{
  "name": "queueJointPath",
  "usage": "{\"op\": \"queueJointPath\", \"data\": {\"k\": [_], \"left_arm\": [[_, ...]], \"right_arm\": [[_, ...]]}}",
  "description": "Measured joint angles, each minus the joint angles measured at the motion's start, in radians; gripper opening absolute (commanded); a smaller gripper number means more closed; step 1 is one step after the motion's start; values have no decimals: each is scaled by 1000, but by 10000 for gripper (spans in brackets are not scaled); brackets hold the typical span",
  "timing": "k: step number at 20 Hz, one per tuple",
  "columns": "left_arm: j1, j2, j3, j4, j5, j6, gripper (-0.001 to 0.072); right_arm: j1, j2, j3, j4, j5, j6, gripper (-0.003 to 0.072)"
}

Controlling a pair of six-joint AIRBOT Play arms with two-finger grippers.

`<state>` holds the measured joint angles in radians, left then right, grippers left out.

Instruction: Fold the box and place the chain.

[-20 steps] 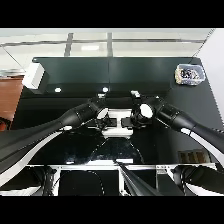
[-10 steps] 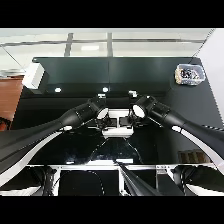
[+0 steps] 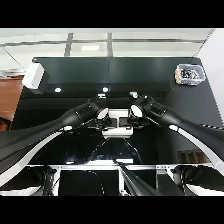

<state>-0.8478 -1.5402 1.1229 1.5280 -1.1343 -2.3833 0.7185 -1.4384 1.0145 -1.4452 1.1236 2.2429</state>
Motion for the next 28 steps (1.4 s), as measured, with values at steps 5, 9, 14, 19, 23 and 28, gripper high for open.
{"op": "queueJointPath", "data": {"k": [5,9,14,19,23,28], "left_arm": [[0,0,0,0,-1,1,29],[0,0,0,0,-1,0,29],[0,0,0,0,-2,-2,29],[0,0,0,0,-2,-1,29],[0,0,0,0,-2,2,29],[0,0,0,0,-1,2,29]], "right_arm": [[0,-10,0,13,13,24,14],[0,-12,0,21,15,29,214],[0,-13,0,26,21,32,251],[0,-21,0,27,26,32,241],[0,-31,1,33,24,28,13],[0,-34,1,32,27,26,16]]}}
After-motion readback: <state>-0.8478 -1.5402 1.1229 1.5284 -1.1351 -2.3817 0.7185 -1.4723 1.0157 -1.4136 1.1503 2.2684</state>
